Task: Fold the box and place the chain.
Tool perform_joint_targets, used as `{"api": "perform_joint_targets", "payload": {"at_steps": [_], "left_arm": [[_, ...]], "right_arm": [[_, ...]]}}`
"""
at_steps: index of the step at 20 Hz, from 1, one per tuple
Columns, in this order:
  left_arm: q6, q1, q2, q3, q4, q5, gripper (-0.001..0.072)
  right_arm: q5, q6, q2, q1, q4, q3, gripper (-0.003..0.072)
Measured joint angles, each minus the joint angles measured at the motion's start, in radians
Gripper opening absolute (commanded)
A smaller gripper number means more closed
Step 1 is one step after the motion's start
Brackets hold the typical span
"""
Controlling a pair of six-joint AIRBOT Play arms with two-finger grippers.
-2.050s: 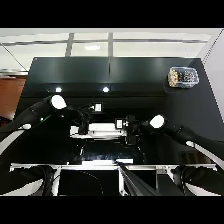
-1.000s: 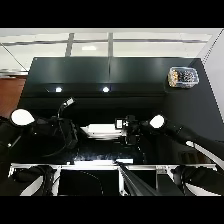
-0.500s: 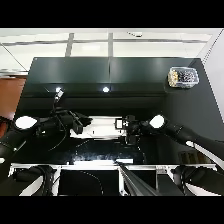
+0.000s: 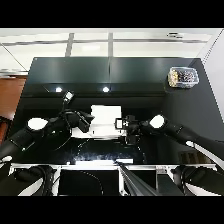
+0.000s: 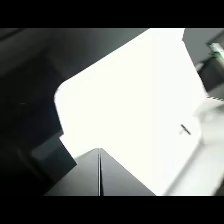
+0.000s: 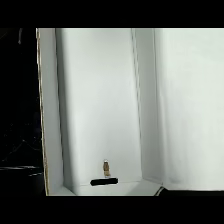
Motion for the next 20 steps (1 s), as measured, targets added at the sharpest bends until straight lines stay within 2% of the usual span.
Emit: {"api": "perform_joint_targets", "payload": {"at_steps": [6, 13, 16, 18, 20], "left_arm": [[0.010, -0.064, -0.062, 0.000, 0.013, 0.043, 0.0028], [0.009, -0.073, -0.071, 0.025, 0.064, 0.048, 0.0028], [-0.005, -0.035, -0.021, 0.045, 0.133, 0.011, 0.0029], [-0.040, 0.025, 0.035, 0.051, 0.214, -0.018, 0.0029], [-0.074, 0.103, 0.089, 0.055, 0.303, -0.093, 0.0031]], "right_arm": [[0.001, 0.000, 0.000, 0.000, 0.000, 0.000, 0.0336], [0.001, -0.001, 0.000, 0.000, -0.001, 0.000, 0.0337], [0.001, -0.001, 0.000, 0.000, -0.001, 0.000, 0.0336], [0.001, 0.000, 0.000, 0.000, -0.001, 0.000, 0.0336], [0.001, 0.000, 0.000, 0.000, 0.000, 0.000, 0.0336]]}}
